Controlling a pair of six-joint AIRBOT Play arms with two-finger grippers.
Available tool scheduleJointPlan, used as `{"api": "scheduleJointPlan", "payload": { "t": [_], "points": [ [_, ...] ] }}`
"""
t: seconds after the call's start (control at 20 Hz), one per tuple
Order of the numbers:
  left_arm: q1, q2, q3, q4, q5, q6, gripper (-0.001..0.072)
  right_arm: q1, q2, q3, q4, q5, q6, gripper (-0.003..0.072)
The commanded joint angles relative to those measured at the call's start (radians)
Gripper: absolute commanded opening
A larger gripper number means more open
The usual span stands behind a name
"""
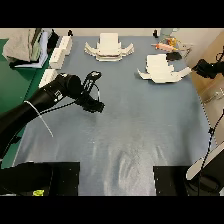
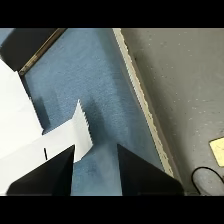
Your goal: Fold the box.
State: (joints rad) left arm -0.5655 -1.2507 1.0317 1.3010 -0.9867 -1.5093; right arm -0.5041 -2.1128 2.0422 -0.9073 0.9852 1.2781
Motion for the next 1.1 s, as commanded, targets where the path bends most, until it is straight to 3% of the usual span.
{"api": "scheduleJointPlan", "payload": {
  "t": [0.0, 0.05, 0.15, 0.35, 0.4, 0.55, 0.6, 0.7, 0.75, 0.8, 1.05],
  "points": [
    [0.0, 0.001, 0.0, 0.0, 0.0, 0.0, 0.0017, -0.006, -0.054, 0.009, 0.127, -0.019, -0.097, 0.0405],
    [0.0, 0.001, 0.0, 0.0, 0.0, 0.0, 0.0017, -0.006, -0.056, 0.009, 0.127, -0.029, -0.101, 0.0404],
    [0.0, 0.001, 0.0, 0.0, 0.0, 0.0, 0.0017, -0.007, -0.058, 0.009, 0.127, -0.042, -0.106, 0.0334],
    [0.0, 0.001, 0.0, 0.0, 0.0, 0.0, 0.0017, -0.005, -0.066, 0.009, 0.147, -0.041, -0.121, 0.0332],
    [0.0, 0.001, 0.0, 0.0, 0.0, 0.0, 0.0017, -0.005, -0.069, 0.009, 0.158, -0.036, -0.122, 0.0271],
    [0.0, 0.001, 0.0, 0.0, 0.0, 0.0, 0.0017, -0.005, -0.073, 0.009, 0.222, 0.002, -0.172, 0.0258],
    [0.0, 0.001, 0.0, 0.0, 0.0, 0.0, 0.0017, -0.005, -0.074, 0.009, 0.245, 0.019, -0.18, 0.017],
    [0.0, 0.001, 0.0, 0.0, 0.0, 0.0, 0.0017, -0.005, -0.074, 0.01, 0.297, 0.066, -0.19, 0.014],
    [0.0, 0.001, 0.0, 0.0, 0.0, 0.0, 0.0017, -0.005, -0.073, 0.01, 0.345, 0.108, -0.226, 0.0033],
    [0.0, 0.001, 0.0, 0.0, 0.0, 0.0, 0.0017, -0.005, -0.072, 0.009, 0.388, 0.152, -0.251, 0.0005],
    [0.0, 0.001, 0.0, 0.0, 0.0, 0.0, 0.0017, 0.008, -0.024, -0.017, 0.484, 0.356, -0.192, 0.0002]
  ]
}}
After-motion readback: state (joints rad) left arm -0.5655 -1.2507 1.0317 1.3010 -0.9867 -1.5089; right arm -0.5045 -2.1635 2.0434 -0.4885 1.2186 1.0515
